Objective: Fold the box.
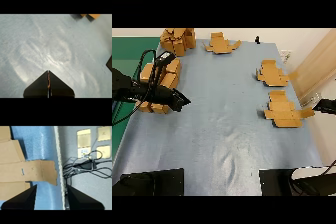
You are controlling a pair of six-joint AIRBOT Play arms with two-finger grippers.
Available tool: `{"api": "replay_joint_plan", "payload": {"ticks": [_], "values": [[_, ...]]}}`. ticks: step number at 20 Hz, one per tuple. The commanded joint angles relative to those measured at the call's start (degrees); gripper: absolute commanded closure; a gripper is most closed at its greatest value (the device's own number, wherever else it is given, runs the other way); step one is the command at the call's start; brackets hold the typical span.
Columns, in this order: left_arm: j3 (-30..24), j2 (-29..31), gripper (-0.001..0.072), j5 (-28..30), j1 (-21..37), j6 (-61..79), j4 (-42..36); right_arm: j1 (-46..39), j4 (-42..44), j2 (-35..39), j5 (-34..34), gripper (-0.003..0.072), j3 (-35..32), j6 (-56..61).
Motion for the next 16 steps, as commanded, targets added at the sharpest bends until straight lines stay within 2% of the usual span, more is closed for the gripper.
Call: {"api": "replay_joint_plan", "payload": {"ticks": [1, 4, 6, 7, 9, 10, 13, 16], "values": [[0.0, -0.2, 0.0689, 1.1, 0.0, -0.9, 1.2, -0.6, 4.0, -6.6, -2.3, 0.0118, 2.3, -6.8], [0.0, -0.6, 0.0689, 1.1, 0.0, -2.2, 1.2, -0.6, 2.6, -8.9, -2.1, 0.0119, 2.5, -6.8], [0.0, -0.7, 0.0689, 1.0, -0.1, -3.4, 1.0, -0.6, 4.7, -9.7, -1.1, 0.0165, 2.5, -9.3], [0.0, -0.7, 0.0689, 1.0, -0.1, -3.8, 1.0, -0.6, 6.3, -9.7, 0.0, 0.0274, 2.5, -11.1], [0.0, -0.7, 0.0689, 0.7, -0.1, -3.9, 0.8, -0.2, 7.8, -9.7, 0.9, 0.063, 3.0, -12.3], [0.0, -0.7, 0.0689, 0.8, -0.1, -3.9, 0.5, 0.1, 8.3, -9.6, 0.3, 0.0676, 3.5, -12.3], [0.0, -0.6, 0.0689, 0.8, -0.1, -3.9, -1.0, 2.0, 11.0, -6.2, -4.8, 0.0678, 4.0, -8.8], [0.2, -0.6, 0.0689, 1.4, 0.0, -3.9, -2.0, 6.3, 11.9, 1.9, -11.0, 0.0679, 4.0, 6.6]]}}
